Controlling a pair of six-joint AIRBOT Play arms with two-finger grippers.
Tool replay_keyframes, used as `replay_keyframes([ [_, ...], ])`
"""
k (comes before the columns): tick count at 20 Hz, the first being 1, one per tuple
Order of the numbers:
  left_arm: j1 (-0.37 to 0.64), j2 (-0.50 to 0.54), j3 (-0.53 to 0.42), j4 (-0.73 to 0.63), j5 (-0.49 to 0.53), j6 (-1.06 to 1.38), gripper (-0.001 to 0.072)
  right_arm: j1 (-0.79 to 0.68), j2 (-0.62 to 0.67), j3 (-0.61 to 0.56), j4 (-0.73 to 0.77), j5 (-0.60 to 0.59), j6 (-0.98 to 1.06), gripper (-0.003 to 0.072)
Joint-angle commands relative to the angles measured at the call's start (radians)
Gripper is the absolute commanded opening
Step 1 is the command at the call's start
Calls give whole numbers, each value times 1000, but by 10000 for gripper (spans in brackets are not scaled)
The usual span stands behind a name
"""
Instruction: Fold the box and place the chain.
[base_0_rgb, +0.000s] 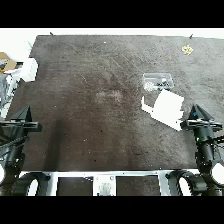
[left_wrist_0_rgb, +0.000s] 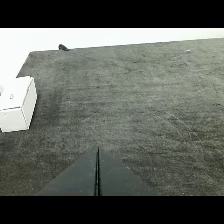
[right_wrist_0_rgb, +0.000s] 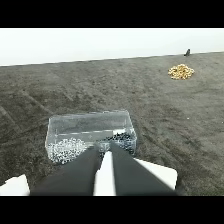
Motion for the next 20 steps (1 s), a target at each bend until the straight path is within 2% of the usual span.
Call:
replay_keyframes([
  [1, 0, 0, 0, 0, -1, 0, 12, 0, 1, 0, -7, 0, -1, 623],
  [5, 0, 0, 0, 0, -1, 0, 12, 0, 1, 4, -10, 1, 0, 620],
  [6, 0, 0, 0, 0, -1, 0, 12, 0, 1, 11, -10, 1, 0, 481],
  [7, 0, 0, 0, 0, -1, 0, 12, -1, 0, 24, -11, 0, 0, 439],
  [11, 0, 0, 0, 0, -1, 0, 12, -1, -71, 105, -11, 0, -1, 447],
  [14, 0, 0, 0, 0, -1, 0, 12, -1, -264, 227, 7, -1, 0, 446],
  [17, 0, 0, 0, 0, 0, 0, 12, -72, -527, 398, 124, 21, 0, 446],
  [18, 0, 0, 0, 0, 0, 0, 12, -129, -618, 463, 150, 80, 1, 445],
  [20, 0, 0, 0, 0, 0, 0, 12, -293, -768, 577, 111, 317, 131, 445],
])
